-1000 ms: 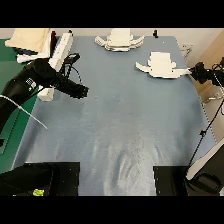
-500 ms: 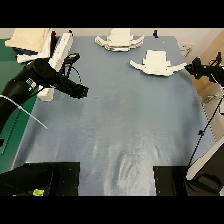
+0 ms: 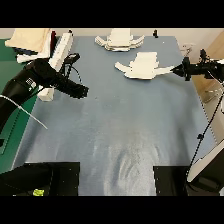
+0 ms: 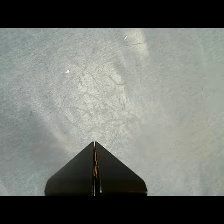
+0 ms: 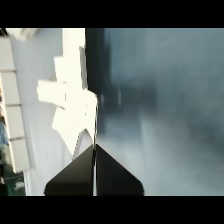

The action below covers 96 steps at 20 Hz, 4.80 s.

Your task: Fold the box.

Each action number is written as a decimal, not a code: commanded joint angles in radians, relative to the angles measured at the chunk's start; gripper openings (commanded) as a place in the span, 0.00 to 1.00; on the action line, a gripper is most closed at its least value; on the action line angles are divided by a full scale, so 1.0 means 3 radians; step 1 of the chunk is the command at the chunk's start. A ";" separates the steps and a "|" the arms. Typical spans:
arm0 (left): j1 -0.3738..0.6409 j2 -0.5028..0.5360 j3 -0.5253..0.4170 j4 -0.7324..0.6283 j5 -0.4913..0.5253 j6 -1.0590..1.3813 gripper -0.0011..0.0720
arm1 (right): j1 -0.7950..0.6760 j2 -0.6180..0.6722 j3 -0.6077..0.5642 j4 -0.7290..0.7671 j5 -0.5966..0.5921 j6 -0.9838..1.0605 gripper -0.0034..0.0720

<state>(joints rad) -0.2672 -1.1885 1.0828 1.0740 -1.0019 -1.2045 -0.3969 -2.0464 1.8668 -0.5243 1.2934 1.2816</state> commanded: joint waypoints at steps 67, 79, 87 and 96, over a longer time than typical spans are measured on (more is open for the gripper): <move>-0.0003 -0.0004 0.0001 0.0000 0.0000 0.0001 0.03 | 0.0483 0.2912 -0.4855 0.0646 -0.1394 -0.0707 0.22; -0.0003 -0.0004 0.0001 -0.0001 0.0413 0.0005 0.03 | 0.0492 0.2963 -0.4527 -0.0525 0.0214 -0.0567 0.05; -0.0003 -0.0004 0.0000 -0.0165 0.0440 -0.0001 0.03 | 0.0970 0.3315 -0.4504 -0.1039 -0.0464 -0.0585 0.05; 0.0003 -0.0215 -0.0013 -0.0296 -0.0161 -0.0151 0.64 | 0.1900 0.4239 -0.4767 -0.1399 -0.1272 -0.0570 0.05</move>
<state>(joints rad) -0.2676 -1.2282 1.0798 1.0069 -0.9939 -1.2396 0.1257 -0.8593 0.4561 -0.9104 0.9775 1.1004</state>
